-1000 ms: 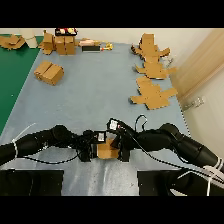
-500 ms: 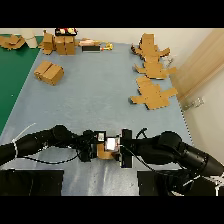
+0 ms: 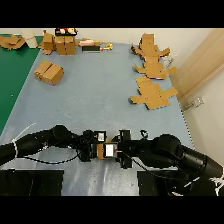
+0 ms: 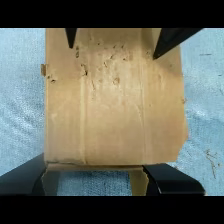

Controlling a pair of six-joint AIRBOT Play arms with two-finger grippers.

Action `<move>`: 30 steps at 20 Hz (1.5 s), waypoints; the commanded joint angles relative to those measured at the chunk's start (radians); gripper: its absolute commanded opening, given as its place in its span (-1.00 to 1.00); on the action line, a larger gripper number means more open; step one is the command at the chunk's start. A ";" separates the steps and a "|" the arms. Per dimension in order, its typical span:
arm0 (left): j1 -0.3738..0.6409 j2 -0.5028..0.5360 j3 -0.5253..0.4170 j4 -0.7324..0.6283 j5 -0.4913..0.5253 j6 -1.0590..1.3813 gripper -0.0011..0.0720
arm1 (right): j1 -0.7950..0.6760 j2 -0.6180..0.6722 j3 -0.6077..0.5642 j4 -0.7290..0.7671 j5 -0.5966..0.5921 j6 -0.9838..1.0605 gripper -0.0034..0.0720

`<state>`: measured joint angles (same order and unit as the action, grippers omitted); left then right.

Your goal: Fold the box.

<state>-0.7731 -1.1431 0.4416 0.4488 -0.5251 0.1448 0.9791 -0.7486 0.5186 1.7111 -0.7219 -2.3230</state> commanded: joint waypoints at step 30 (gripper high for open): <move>0.000 0.000 0.000 0.000 0.000 0.000 0.02 | 0.102 0.007 -0.031 -0.126 0.003 0.135 0.36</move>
